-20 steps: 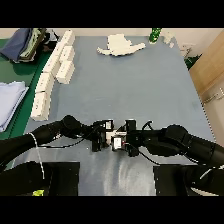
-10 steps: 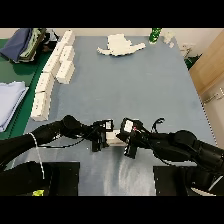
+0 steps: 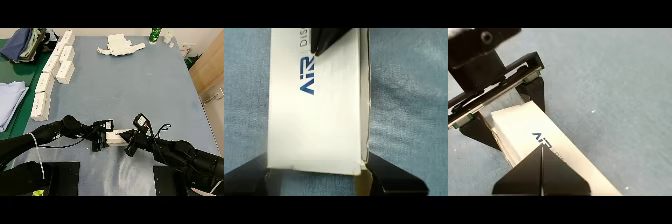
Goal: Fold the box.
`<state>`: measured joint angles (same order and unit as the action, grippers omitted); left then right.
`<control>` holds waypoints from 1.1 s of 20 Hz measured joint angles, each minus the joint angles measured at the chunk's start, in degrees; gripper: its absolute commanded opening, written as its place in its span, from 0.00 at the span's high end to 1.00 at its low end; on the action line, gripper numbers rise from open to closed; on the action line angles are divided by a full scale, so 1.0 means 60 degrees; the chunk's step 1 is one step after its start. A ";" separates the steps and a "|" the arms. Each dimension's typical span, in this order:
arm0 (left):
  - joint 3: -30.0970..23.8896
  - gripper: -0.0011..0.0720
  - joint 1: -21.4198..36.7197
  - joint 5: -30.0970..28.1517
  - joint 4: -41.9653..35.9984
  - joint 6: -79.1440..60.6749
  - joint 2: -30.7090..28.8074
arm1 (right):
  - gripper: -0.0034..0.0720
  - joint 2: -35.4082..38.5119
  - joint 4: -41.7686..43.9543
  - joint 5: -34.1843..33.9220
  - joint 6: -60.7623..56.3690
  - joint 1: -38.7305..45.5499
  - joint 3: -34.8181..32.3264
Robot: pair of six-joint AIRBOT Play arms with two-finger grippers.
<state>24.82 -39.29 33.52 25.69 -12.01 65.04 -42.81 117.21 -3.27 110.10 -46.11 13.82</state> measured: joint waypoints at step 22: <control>0.0000 0.36 0.0000 0.0004 -0.0033 0.0040 0.0000 | 0.95 -0.0040 -0.0015 0.0248 -0.0605 -0.0597 -0.0317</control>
<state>24.82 -39.29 33.54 25.50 -11.77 65.04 -43.05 117.12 -1.78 106.48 -49.69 11.92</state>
